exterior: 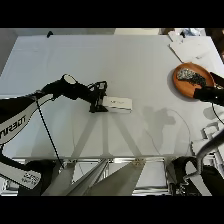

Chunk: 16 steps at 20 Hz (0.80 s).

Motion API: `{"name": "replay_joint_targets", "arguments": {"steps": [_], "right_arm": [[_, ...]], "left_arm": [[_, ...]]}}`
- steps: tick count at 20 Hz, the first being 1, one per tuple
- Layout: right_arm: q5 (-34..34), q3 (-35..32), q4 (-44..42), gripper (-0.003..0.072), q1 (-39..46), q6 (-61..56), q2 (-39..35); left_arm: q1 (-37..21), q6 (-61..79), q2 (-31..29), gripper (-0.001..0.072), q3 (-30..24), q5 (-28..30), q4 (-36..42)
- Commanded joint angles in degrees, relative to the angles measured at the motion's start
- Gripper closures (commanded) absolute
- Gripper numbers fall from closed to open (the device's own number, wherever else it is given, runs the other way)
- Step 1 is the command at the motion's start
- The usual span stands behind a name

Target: Fold the box and place the chain.

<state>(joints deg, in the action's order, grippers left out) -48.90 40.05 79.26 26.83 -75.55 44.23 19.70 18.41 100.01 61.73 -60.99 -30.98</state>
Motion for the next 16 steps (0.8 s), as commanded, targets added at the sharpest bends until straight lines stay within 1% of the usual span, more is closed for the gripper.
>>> {"name": "replay_joint_targets", "arguments": {"steps": [1, 2, 5, 6, 7, 9, 11, 12, 14, 16], "right_arm": [[-0.57, 0.04, 0.04, 0.0675, 0.44, -0.04, -0.04], [-0.57, 0.02, 0.02, 0.0675, 0.44, -0.04, -0.04], [-0.57, 0.02, 0.02, 0.0675, 0.44, -0.07, -0.04], [-0.57, 0.02, 0.02, 0.0675, 0.44, -0.07, -0.04], [-0.57, 0.02, 0.02, 0.0675, 0.44, -0.07, -0.04], [-0.57, 0.02, 0.02, 0.0675, 0.44, -0.07, -0.04], [-0.57, 0.02, 0.02, 0.0675, 0.44, -0.07, -0.04], [-0.57, 0.02, 0.02, 0.0675, 0.44, -0.07, -0.04], [-0.57, 0.02, 0.02, 0.0675, 0.44, -0.07, -0.04], [-0.57, 0.02, 0.02, 0.0675, 0.44, -0.07, -0.04]], "left_arm": [[0.09, -5.35, -3.78, 0.0702, 0.07, -0.28, -1.64], [0.39, -7.61, -6.12, 0.0702, 0.07, 0.79, -3.93], [2.91, -20.22, -15.69, 0.0702, 0.07, 7.74, -14.71], [3.74, -24.7, -19.06, 0.0702, 0.07, 9.79, -17.05], [4.44, -29.31, -22.73, 0.0702, 0.07, 12.0, -18.51], [4.59, -37.86, -29.35, 0.0701, 0.07, 15.52, -19.06], [3.56, -46.31, -35.12, 0.0701, 0.07, 18.25, -21.14], [2.51, -51.04, -38.03, 0.0701, 0.07, 19.26, -23.58], [-0.59, -60.61, -42.93, 0.0701, 0.07, 19.74, -30.6], [-5.16, -72.46, -46.51, 0.07, 0.07, 19.45, -39.06]]}}
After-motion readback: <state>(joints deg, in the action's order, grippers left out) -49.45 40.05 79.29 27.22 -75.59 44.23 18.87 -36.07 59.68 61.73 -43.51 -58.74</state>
